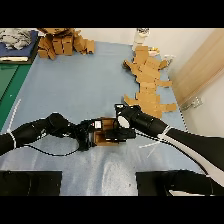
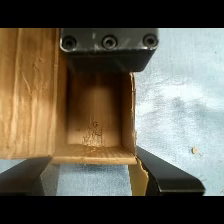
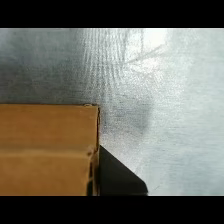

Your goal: Fold the box.

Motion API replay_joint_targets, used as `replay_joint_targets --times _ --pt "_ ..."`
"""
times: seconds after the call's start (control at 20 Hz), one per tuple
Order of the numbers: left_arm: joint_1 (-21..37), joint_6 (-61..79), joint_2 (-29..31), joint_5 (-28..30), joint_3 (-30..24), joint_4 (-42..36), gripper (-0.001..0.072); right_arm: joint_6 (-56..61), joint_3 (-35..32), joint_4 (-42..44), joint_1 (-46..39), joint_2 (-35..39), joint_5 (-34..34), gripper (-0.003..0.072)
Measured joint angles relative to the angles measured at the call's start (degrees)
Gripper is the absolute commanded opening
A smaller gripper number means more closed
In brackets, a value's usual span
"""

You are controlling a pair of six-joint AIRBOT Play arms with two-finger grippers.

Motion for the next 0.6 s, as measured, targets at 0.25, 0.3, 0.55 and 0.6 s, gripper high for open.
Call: replay_joint_targets --times 0.25,0.3,0.55,0.6 --pt "0.0 0.11 0.0 -0.15 0.0 0.07 0.0518 -0.61 0.46 -0.17 -0.02 0.33 1.07 0.0262" --pt "0.0 0.09 0.0 -0.15 0.0 0.04 0.0518 -0.66 0.68 0.02 0.0 0.57 1.31 0.0395" --pt "0.0 0.09 0.0 -0.17 0.0 0.04 0.0518 -0.46 1.64 0.24 0.0 3.02 2.58 0.0401" --pt "0.0 0.09 0.0 -0.2 0.0 0.04 0.0518 -0.02 1.7 0.26 0.0 3.78 2.64 0.0401"
